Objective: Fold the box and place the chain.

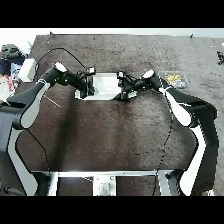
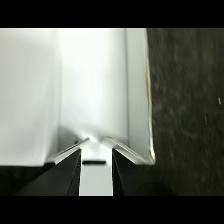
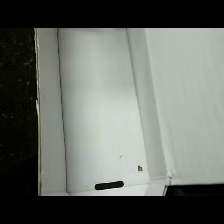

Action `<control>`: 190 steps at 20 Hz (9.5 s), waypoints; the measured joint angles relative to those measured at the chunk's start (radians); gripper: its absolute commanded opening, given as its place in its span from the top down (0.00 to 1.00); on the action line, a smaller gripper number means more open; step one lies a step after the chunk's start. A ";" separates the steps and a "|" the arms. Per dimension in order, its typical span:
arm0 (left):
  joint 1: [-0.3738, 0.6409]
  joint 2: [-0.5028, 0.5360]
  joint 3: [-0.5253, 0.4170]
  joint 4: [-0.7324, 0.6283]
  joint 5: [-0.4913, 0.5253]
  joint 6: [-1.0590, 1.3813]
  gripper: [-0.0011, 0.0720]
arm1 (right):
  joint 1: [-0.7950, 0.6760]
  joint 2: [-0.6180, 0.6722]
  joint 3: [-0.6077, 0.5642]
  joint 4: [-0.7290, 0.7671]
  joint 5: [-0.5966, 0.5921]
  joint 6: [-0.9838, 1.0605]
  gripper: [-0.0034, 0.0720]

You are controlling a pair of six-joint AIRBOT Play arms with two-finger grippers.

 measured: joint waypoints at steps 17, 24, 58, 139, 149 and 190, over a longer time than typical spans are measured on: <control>0.000 0.001 -0.030 -0.068 -0.004 0.037 0.07 | 0.000 0.000 0.000 -0.001 0.000 -0.003 0.33; 0.001 0.001 -0.032 -0.066 -0.005 0.041 0.70 | 0.000 0.000 0.000 0.000 0.000 0.000 0.33; 0.261 0.216 -0.336 0.011 0.086 -0.943 0.97 | 0.000 0.000 0.000 0.000 0.000 0.000 0.32; -0.356 -0.045 0.216 1.031 -0.061 -2.239 0.97 | 0.000 0.000 0.000 0.001 0.000 -0.001 0.32; -0.356 -0.029 0.232 1.009 -0.093 -2.085 0.13 | 0.000 0.000 0.000 -0.001 0.001 0.000 0.33; 0.147 0.051 -0.163 -0.268 -0.015 0.185 0.00 | 0.000 0.000 0.000 0.000 0.000 0.000 0.33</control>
